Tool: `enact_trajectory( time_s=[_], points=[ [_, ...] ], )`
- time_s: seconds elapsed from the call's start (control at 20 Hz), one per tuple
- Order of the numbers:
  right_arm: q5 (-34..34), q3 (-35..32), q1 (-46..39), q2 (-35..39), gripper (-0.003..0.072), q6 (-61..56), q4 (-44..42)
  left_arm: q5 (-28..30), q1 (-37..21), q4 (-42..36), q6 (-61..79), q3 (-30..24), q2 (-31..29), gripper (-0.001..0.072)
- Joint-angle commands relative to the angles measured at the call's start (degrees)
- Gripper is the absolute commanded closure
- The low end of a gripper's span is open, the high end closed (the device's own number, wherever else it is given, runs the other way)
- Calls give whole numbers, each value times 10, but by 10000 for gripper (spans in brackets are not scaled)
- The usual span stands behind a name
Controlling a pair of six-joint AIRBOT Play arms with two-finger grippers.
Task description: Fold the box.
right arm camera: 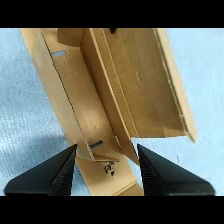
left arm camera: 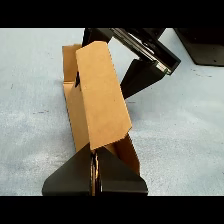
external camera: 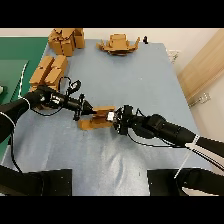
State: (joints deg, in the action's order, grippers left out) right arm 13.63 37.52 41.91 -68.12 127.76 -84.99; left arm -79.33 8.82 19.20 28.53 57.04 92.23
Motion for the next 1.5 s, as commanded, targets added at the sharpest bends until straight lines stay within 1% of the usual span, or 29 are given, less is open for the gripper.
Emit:
enact_trajectory(
  time_s=[0.0, 0.4, 0.45, 0.55, 0.65, 0.75, 0.85, 1.0, 1.1, 1.2, 1.45],
  points=[
    [1, 0, -1, 0, 90, -3, 2, 0, 0, 1, 1, 0, 0, 691],
    [-1, 4, -2, -6, 102, -3, -12, -3, 0, 1, 1, 0, 0, 691],
    [9, 10, -2, -12, 146, -3, -23, -3, 0, 1, 1, 0, 0, 691],
    [40, 31, -2, -27, 156, 10, -47, -3, 0, 2, 0, 0, 0, 691],
    [83, 56, -9, -42, 156, 48, -84, -4, 0, 2, -1, 0, 0, 691],
    [135, 78, -31, -49, 156, 125, -153, -8, 0, 2, -1, 0, 0, 691],
    [168, 94, -56, -49, 156, 232, -233, -8, 0, 2, -1, 0, 0, 691],
    [177, 106, -83, -52, 156, 371, -320, -8, 0, 2, -1, 0, 0, 691],
    [205, 111, -98, -65, 156, 449, -384, -8, 0, 2, -1, 0, 0, 691],
    [228, 121, -105, -88, 156, 448, -384, -7, 0, 2, -1, 0, 0, 691],
    [250, 143, -105, -125, 156, 448, -399, -6, 0, 2, -1, 0, 0, 691]
  ],
)
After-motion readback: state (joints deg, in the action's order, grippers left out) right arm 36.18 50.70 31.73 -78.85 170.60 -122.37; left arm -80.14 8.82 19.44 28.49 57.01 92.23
